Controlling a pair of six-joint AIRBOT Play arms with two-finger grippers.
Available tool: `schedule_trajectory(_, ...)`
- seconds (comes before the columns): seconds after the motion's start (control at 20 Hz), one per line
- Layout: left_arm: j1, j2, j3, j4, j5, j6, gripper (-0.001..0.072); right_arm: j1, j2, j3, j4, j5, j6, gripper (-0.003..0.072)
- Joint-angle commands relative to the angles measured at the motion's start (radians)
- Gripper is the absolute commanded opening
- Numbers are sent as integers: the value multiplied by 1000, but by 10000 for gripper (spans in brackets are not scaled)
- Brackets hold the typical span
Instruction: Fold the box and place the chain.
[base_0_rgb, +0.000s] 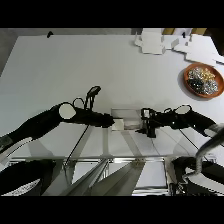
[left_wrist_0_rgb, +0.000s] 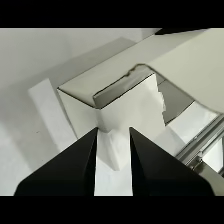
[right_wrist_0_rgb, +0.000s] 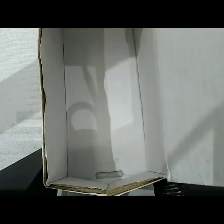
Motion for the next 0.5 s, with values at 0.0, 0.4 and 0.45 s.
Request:
schedule_trajectory(0.0,-28,-51,71,98,-55,-125,232,1,0,0,0,0,0,466)
schedule_trajectory(0.4,-77,-70,161,391,-170,-463,233,1,0,0,0,0,0,466)
schedule_trajectory(0.45,-85,-74,177,408,-177,-485,233,1,0,0,0,0,0,466)
